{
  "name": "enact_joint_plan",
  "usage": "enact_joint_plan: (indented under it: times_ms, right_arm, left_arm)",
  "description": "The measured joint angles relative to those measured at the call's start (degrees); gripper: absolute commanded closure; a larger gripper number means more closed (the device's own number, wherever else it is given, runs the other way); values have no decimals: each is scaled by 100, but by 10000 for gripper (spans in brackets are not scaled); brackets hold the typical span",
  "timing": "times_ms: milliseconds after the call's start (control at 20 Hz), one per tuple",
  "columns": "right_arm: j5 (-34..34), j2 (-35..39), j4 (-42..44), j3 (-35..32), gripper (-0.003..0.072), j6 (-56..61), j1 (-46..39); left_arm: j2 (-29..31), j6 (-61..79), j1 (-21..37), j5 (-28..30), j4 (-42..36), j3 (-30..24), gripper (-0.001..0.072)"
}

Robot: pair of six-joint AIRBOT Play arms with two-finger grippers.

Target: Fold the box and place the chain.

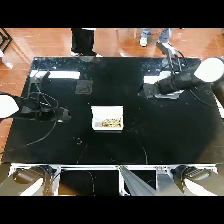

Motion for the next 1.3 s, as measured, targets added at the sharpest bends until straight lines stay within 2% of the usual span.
enact_joint_plan:
  times_ms: [200,400,800,1300]
  right_arm:
    - [105,-1075,-79,1005,-16,260,323]
    - [205,-1707,291,1381,-16,-356,634]
    - [732,-1993,422,1504,-15,-1928,1209]
    - [1202,-2081,476,1493,-16,-3320,1423]
  left_arm:
    - [17,422,11,358,-527,-511,61]
    - [17,804,9,485,-634,-780,61]
    - [20,986,13,566,-483,-887,61]
    - [20,990,13,562,-505,-892,62]
